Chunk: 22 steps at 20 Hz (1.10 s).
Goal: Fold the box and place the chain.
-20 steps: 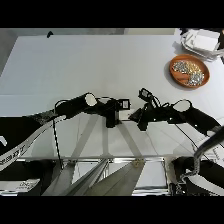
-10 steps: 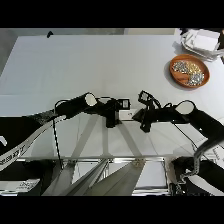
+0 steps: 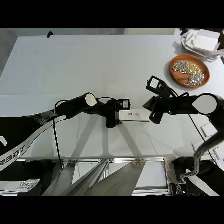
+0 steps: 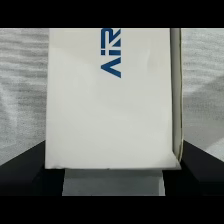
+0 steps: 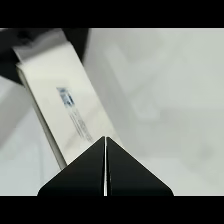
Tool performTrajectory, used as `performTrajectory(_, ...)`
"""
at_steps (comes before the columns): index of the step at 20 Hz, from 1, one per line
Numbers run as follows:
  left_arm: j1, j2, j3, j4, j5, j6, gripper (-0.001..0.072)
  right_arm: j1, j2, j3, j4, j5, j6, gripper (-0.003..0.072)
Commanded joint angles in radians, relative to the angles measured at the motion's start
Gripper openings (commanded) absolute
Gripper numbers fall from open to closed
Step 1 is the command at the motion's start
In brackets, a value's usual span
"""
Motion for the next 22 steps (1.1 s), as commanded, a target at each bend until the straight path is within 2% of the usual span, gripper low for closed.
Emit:
performTrajectory(1,0.000,0.001,0.000,0.000,0.000,0.000,0.0210,0.000,0.024,0.044,-0.373,0.150,0.314,0.0010)
performTrajectory(5,0.000,0.001,0.000,0.000,0.001,0.000,0.0210,0.000,0.023,0.044,-0.486,0.289,0.433,0.0010)
performTrajectory(11,-0.001,0.001,0.000,-0.022,0.000,0.000,0.0205,0.000,0.022,0.044,-0.482,0.272,0.520,0.0010)
performTrajectory(12,0.000,0.002,0.000,-0.021,-0.005,0.000,0.0159,0.000,0.022,0.044,-0.482,0.262,0.541,0.0011)
performTrajectory(13,0.002,0.008,0.000,-0.019,-0.007,0.002,0.0011,0.000,0.022,0.044,-0.481,0.254,0.560,0.0011)
performTrajectory(15,0.017,0.037,0.000,-0.021,-0.004,-0.024,0.0004,0.000,0.022,0.044,-0.481,0.251,0.569,0.0011)
performTrajectory(19,0.103,0.133,0.000,-0.021,0.018,-0.123,0.0004,0.000,0.022,0.044,-0.482,0.249,0.568,0.0011)
performTrajectory(22,0.219,0.190,0.000,-0.014,0.024,-0.258,0.0003,0.000,0.022,0.044,-0.482,0.248,0.568,0.0011)
